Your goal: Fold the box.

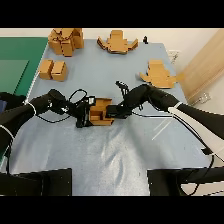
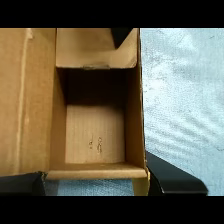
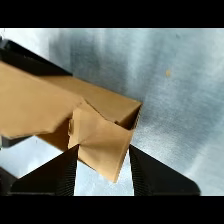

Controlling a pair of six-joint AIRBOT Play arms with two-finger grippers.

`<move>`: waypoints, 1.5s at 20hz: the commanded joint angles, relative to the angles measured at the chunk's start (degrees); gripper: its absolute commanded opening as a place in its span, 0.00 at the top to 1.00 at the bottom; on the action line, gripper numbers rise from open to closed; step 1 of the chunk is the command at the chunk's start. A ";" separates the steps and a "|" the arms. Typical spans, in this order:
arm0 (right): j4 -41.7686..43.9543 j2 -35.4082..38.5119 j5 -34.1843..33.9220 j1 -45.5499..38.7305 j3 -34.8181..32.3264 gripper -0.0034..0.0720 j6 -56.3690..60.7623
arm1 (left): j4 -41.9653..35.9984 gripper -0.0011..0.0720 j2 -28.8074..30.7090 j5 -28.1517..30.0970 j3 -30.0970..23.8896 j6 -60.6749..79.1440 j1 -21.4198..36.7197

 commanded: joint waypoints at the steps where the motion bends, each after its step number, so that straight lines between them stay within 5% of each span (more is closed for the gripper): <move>1: -8.92 -2.82 -3.63 3.43 5.53 0.30 10.75 | 0.02 0.75 0.04 0.02 0.00 0.07 -0.04; 9: -26.86 -5.40 -12.00 8.79 12.59 0.31 32.83 | 0.02 0.75 0.04 0.02 0.00 0.07 -0.04; 17: -27.98 -13.70 -17.53 10.49 19.87 0.32 34.18 | 0.00 0.75 0.04 0.04 0.00 0.07 -0.04; 21: -33.31 -16.96 -25.77 13.42 25.09 0.32 37.22 | 0.00 0.75 0.04 0.04 0.00 0.07 -0.04; 30: -37.29 -17.66 -27.58 14.71 26.18 0.37 39.26 | 0.00 0.75 0.04 0.00 0.00 0.04 -0.04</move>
